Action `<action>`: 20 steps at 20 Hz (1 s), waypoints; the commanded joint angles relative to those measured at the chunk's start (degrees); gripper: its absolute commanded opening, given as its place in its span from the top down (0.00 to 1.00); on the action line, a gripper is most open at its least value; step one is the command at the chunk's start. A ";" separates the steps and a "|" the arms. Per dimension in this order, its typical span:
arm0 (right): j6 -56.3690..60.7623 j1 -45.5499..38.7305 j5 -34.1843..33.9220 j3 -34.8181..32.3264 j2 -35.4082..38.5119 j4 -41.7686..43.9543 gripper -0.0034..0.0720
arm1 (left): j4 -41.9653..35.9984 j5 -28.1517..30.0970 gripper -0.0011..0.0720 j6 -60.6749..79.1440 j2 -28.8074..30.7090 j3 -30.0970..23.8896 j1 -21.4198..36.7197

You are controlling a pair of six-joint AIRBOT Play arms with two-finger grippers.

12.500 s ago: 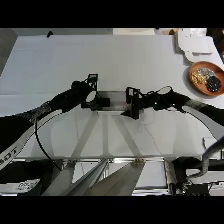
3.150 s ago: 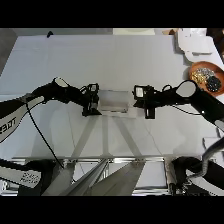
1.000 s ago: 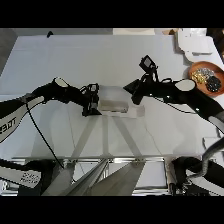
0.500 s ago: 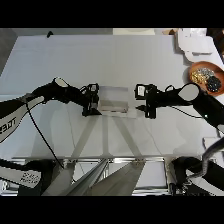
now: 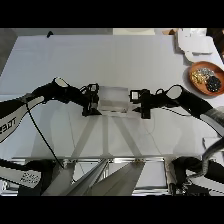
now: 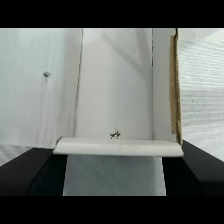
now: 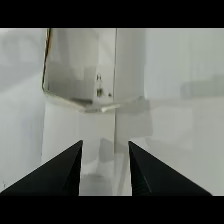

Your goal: Fold the box and place the chain.

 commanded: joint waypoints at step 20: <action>-7.69 5.81 -3.26 -0.02 -4.50 11.15 0.70 | 0.00 0.02 0.63 0.02 0.04 0.02 0.00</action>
